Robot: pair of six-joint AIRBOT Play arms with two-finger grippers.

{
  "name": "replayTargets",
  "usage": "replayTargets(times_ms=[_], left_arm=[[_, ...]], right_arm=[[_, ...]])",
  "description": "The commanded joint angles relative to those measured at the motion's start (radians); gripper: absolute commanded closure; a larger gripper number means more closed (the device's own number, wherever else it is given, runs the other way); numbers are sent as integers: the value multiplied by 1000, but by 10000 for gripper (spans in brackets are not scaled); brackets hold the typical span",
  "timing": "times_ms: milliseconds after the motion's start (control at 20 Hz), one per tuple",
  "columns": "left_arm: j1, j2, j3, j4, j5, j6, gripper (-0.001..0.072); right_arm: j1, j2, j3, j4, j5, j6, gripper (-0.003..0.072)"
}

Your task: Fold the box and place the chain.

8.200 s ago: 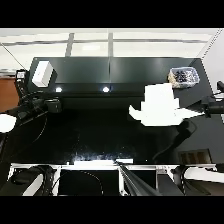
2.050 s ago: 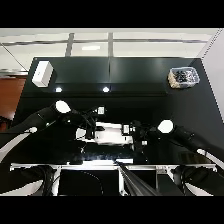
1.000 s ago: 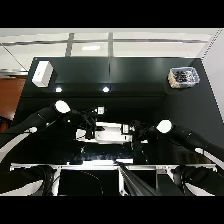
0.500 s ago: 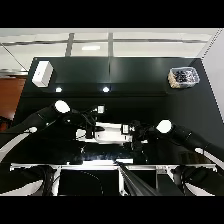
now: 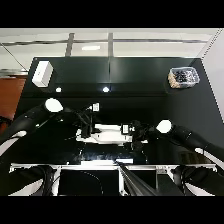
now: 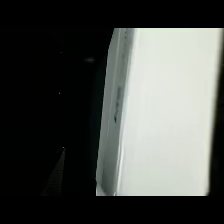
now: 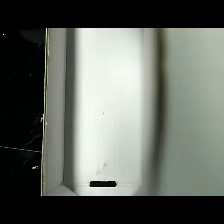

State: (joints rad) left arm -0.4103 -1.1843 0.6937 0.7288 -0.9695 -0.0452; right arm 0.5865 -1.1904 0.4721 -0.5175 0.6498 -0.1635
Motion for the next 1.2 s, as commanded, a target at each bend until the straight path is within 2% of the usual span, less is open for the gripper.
replayTargets(times_ms=[0, 50, 100, 150, 250, 300, 350, 450, 550, 650, 750, 1000, 1150], left_arm=[[52, 130, 1, 199, -87, -278, 225], [71, 159, 1, 266, -117, -399, 375], [98, 180, 1, 328, -158, -497, 608], [127, 185, -2, 331, -212, -583, 681], [153, 184, -39, 147, -346, -629, 681], [138, 184, -77, 13, -374, -586, 681], [116, 184, -116, -117, -347, -533, 682], [72, 183, -195, -387, -153, -398, 681], [33, 178, -239, -533, 109, -267, 681], [-3, 153, -241, -564, 318, -204, 681], [-34, 120, -241, -563, 425, -148, 681], [-83, 28, -241, -395, 418, -115, 681], [-82, 40, -231, -388, 420, -114, 678]], right_arm=[[0, -1, 0, 1, 0, 1, 151], [0, -1, 0, 1, -1, 1, 151], [0, -1, 0, 1, 0, 1, 151], [0, -1, 0, 1, 0, 1, 151], [0, -1, 0, 1, 0, 1, 151], [0, -1, 0, 1, 0, 1, 151], [0, -1, 0, 1, 0, 1, 151], [0, -1, 0, 1, 0, 1, 151], [0, -1, 0, 1, 0, 1, 151], [0, -1, 0, 1, 0, 1, 151], [0, -1, 0, 1, 0, 1, 151], [0, -1, 0, 1, 0, 1, 151], [0, -1, 0, 1, 0, 1, 151]])
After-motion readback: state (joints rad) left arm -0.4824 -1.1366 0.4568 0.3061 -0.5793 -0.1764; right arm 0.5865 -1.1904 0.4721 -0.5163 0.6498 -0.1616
